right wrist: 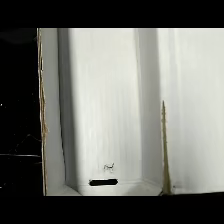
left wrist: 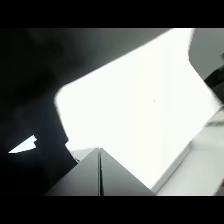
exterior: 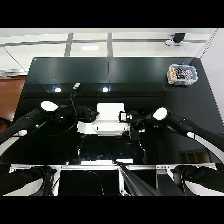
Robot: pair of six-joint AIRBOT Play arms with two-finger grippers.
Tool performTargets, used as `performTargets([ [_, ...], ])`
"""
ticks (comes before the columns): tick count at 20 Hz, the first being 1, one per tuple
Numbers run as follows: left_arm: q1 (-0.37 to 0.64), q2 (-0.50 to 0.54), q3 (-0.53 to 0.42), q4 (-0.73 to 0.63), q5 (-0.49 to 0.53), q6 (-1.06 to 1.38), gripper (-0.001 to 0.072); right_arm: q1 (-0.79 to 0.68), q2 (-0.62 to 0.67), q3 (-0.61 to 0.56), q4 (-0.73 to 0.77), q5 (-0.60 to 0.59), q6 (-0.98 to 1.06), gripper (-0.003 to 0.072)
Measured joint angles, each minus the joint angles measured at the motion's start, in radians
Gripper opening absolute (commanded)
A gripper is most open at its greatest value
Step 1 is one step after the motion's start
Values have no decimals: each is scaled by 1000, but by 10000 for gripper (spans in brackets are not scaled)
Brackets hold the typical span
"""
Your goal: Fold the box and place the chain.
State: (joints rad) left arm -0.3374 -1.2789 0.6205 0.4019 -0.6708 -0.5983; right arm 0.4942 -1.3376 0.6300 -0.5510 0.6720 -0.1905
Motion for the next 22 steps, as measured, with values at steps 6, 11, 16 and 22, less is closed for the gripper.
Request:
performTargets([
  [6,34,20,26,10,-27,20,26,0,0,0,0,0,0,134],
  [11,181,220,50,13,-133,119,29,0,0,0,0,0,0,134],
  [16,256,289,19,85,-422,319,322,0,0,0,0,0,0,134],
  [22,143,300,-27,299,-347,486,708,0,0,0,0,1,0,134],
])
